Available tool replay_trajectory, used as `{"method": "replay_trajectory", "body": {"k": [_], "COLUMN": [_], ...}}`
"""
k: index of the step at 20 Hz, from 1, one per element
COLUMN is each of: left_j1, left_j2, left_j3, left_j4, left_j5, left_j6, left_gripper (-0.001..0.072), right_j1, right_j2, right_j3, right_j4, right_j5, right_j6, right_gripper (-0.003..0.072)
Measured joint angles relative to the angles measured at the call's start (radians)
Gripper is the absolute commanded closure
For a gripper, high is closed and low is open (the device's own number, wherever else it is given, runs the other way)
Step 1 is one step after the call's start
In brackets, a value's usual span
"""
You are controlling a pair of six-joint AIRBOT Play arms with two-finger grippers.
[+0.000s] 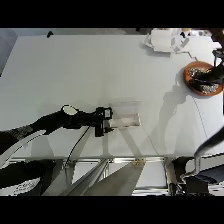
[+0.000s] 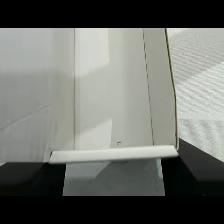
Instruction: Fold the box and place the chain.
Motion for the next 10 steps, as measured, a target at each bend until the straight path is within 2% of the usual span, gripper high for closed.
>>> {"method": "replay_trajectory", "body": {"k": [5, 10], "left_j1": [0.0, 0.0], "left_j2": [0.0, 0.0], "left_j3": [0.0, 0.0], "left_j4": [0.0, 0.0], "left_j5": [0.0, 0.0], "left_j6": [0.0, 0.0], "left_gripper": [0.0571, 0.0571], "right_j1": [0.0, 0.0], "right_j2": [0.009, 0.15], "right_j3": [0.0, 0.0], "right_j4": [0.004, 0.003], "right_j5": [0.037, 0.092], "right_j6": [-0.004, -0.05], "right_gripper": [0.0671, 0.0671]}}
